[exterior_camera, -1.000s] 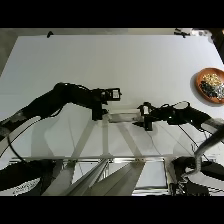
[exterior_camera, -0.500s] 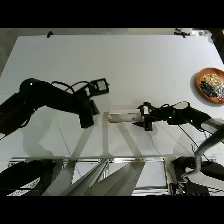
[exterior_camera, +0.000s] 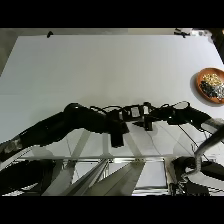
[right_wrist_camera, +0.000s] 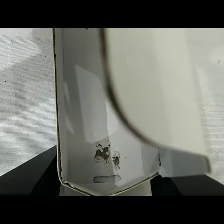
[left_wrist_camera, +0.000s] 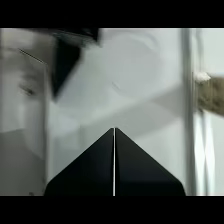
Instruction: Fold the box and place the chain.
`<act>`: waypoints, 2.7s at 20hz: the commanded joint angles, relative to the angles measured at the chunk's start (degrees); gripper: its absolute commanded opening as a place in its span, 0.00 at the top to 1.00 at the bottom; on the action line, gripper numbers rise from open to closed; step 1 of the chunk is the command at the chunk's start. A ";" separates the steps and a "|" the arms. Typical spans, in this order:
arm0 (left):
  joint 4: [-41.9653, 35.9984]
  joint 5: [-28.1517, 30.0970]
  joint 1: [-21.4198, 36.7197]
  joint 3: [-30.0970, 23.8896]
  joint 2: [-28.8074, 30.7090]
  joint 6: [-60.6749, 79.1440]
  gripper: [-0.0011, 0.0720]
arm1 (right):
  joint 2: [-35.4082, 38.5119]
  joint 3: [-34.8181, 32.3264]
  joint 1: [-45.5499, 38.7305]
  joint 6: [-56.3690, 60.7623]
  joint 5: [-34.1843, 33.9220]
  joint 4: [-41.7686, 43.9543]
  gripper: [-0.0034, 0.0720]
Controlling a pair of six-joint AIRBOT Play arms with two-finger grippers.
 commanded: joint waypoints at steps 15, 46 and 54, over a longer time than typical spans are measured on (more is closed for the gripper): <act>-0.66 -22.86 8.59 -0.09 -15.19 -10.36 0.99 | -0.04 -0.04 0.02 0.02 0.02 0.02 0.42; 23.52 16.41 16.00 -2.95 7.06 -8.66 0.86 | -0.04 -0.04 0.02 0.02 0.02 0.00 0.42; 22.99 15.96 15.96 -3.69 -2.75 -0.68 0.59 | -0.04 -0.04 0.00 0.02 0.04 0.00 0.42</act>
